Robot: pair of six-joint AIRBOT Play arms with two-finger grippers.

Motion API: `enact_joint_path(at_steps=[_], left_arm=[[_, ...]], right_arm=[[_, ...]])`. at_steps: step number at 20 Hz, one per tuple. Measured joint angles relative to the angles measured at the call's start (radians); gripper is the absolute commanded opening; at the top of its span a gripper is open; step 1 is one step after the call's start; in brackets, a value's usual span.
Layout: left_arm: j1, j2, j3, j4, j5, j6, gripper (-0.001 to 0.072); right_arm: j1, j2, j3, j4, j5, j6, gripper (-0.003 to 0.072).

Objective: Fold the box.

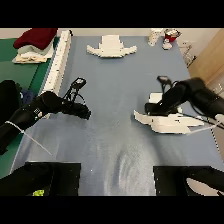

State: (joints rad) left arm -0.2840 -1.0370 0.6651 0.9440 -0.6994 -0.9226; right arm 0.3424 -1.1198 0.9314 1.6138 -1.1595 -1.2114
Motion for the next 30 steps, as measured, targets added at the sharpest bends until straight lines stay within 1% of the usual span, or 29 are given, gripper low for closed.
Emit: enact_joint_path(at_steps=[1, 2, 4, 8, 11, 13, 14, 15, 17, 22, 23, 24, 25, 26, 27, 28, 29, 30], left_arm=[[-0.001, 0.000, 0.001, -0.021, -0.003, -0.010, 0.0601], [-0.001, 0.000, 0.002, -0.046, -0.008, -0.026, 0.0587], [-0.001, 0.000, 0.008, -0.084, -0.029, -0.068, 0.0587], [-0.001, 0.000, 0.038, -0.121, -0.115, -0.162, 0.0586], [-0.001, 0.000, 0.071, -0.159, -0.202, -0.201, 0.0587], [-0.001, 0.000, 0.087, -0.209, -0.251, -0.216, 0.0587], [-0.001, 0.000, 0.092, -0.235, -0.269, -0.222, 0.0587], [-0.001, 0.000, 0.096, -0.259, -0.282, -0.228, 0.0587], [-0.001, 0.000, 0.101, -0.295, -0.298, -0.249, 0.0587], [-0.001, 0.000, 0.105, -0.333, -0.315, -0.283, 0.0587], [-0.001, 0.000, 0.105, -0.338, -0.317, -0.287, 0.0587], [-0.001, 0.000, 0.105, -0.339, -0.319, -0.293, 0.0587], [-0.001, 0.000, 0.105, -0.342, -0.321, -0.294, 0.0587], [-0.001, 0.000, 0.105, -0.343, -0.321, -0.296, 0.0587], [-0.001, 0.000, 0.105, -0.343, -0.321, -0.298, 0.0587], [-0.001, 0.000, 0.105, -0.344, -0.321, -0.298, 0.0587], [-0.001, 0.000, 0.105, -0.344, -0.321, -0.298, 0.0587], [-0.001, 0.000, 0.105, -0.345, -0.321, -0.299, 0.0587]], right_arm=[[-0.059, -0.002, 0.042, -0.027, -0.032, 0.000, 0.0467], [-0.122, -0.004, 0.078, -0.052, -0.063, -0.006, 0.0467], [-0.274, -0.010, 0.138, -0.096, -0.109, -0.048, 0.0467], [-0.608, -0.055, 0.193, -0.127, -0.152, -0.214, 0.0466], [-0.829, -0.132, 0.206, -0.066, -0.179, -0.378, 0.0466], [-0.948, -0.191, 0.209, 0.028, -0.212, -0.499, 0.0466], [-0.995, -0.222, 0.210, 0.082, -0.222, -0.557, 0.0460], [-1.032, -0.249, 0.211, 0.127, -0.233, -0.605, 0.0438], [-1.084, -0.302, 0.212, 0.206, -0.255, -0.696, 0.0439], [-1.123, -0.423, 0.213, 0.347, -0.318, -0.820, 0.0438], [-1.123, -0.439, 0.213, 0.367, -0.332, -0.835, 0.0401], [-1.119, -0.453, 0.213, 0.392, -0.348, -0.851, 0.0326], [-1.115, -0.462, 0.214, 0.414, -0.361, -0.863, 0.0278], [-1.107, -0.469, 0.216, 0.438, -0.377, -0.879, 0.0273], [-1.097, -0.474, 0.219, 0.463, -0.394, -0.895, 0.0172], [-1.084, -0.478, 0.225, 0.489, -0.412, -0.908, 0.0032], [-1.068, -0.480, 0.233, 0.515, -0.429, -0.917, 0.0003], [-1.050, -0.482, 0.243, 0.536, -0.446, -0.924, 0.0002]])
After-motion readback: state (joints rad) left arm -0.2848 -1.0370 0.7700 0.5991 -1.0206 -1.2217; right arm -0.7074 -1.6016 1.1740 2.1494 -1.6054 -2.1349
